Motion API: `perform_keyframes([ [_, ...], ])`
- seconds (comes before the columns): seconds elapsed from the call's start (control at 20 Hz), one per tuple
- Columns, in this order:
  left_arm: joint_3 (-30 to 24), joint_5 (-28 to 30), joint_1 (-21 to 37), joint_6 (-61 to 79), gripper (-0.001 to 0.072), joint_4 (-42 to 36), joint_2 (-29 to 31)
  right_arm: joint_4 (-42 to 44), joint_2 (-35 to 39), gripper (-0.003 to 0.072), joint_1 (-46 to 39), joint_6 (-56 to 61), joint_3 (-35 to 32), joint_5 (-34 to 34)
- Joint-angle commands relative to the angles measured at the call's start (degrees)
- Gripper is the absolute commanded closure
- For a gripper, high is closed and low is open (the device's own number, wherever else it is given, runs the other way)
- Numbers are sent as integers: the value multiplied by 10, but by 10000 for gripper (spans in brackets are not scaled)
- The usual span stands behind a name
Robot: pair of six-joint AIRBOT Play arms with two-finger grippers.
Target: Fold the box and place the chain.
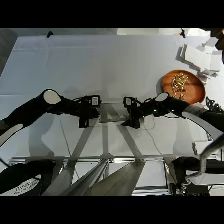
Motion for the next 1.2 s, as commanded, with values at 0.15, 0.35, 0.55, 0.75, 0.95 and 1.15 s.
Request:
perform_keyframes([
  [0.15, 0, -41, 21, -115, 706, 117, 131, 0, 0, 162, 0, 0, 0, 0],
  [0.35, 0, -76, 89, -240, 705, 150, 201, 0, 0, 162, 0, 0, 0, 0],
  [0.55, -14, -71, 168, -367, 701, 151, 207, 0, 0, 162, 0, 0, 0, 0],
  [0.75, -75, -54, 162, -508, 702, 151, 189, 0, 0, 162, 0, 0, 0, 0],
  [0.95, -105, -49, 138, -619, 707, 152, 147, 0, 0, 162, 0, 0, 0, 0],
  [1.15, -106, -7, 138, -733, 706, 198, 90, 0, 0, 162, 0, 0, 0, 0],
])
